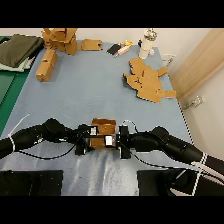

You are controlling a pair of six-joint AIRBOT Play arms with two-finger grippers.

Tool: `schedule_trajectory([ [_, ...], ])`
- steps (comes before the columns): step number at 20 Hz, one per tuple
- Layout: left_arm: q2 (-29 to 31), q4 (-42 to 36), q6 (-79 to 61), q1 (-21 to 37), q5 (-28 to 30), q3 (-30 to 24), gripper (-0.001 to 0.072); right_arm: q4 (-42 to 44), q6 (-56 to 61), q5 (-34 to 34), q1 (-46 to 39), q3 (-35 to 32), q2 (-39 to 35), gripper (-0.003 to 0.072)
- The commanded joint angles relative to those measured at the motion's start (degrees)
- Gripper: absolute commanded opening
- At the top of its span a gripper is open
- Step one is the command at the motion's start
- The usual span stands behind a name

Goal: Fold the box.

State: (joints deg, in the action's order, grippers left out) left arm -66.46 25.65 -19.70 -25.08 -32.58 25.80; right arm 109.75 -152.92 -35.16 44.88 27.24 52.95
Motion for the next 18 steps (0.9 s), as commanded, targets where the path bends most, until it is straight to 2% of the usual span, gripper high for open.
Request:
schedule_trajectory([
  [1,0.0,0.0,0.0,0.1,0.0,0.0,0.0511,1.6,-0.3,0.8,1.3,0.0,0.7,0.0293],
  [2,0.0,0.0,0.0,0.1,0.0,0.0,0.0511,1.7,-0.3,0.9,1.3,0.0,1.2,0.0457],
  [9,0.0,0.0,0.0,0.1,0.0,0.0,0.0511,1.9,0.2,-0.6,1.1,0.0,1.6,0.0457],
  [12,0.0,0.0,0.0,0.1,0.0,0.0,0.0511,-1.3,4.8,-3.0,1.1,0.0,-0.3,0.0454],
  [14,0.0,0.0,0.0,0.1,0.0,0.0,0.0511,-5.2,9.5,-5.1,1.1,0.0,-2.4,0.0427],
  [16,0.0,0.0,0.0,0.1,0.0,0.0,0.0511,-9.7,14.8,-7.4,1.1,0.0,-4.4,0.0248],
  [17,0.0,0.0,0.0,0.1,0.0,0.0,0.0511,-11.8,18.6,-8.3,0.9,0.0,-5.2,0.0181],
  [18,0.0,0.0,0.0,0.1,0.0,0.0,0.0511,-13.5,23.4,-9.2,0.6,0.0,-5.7,0.0062],
])
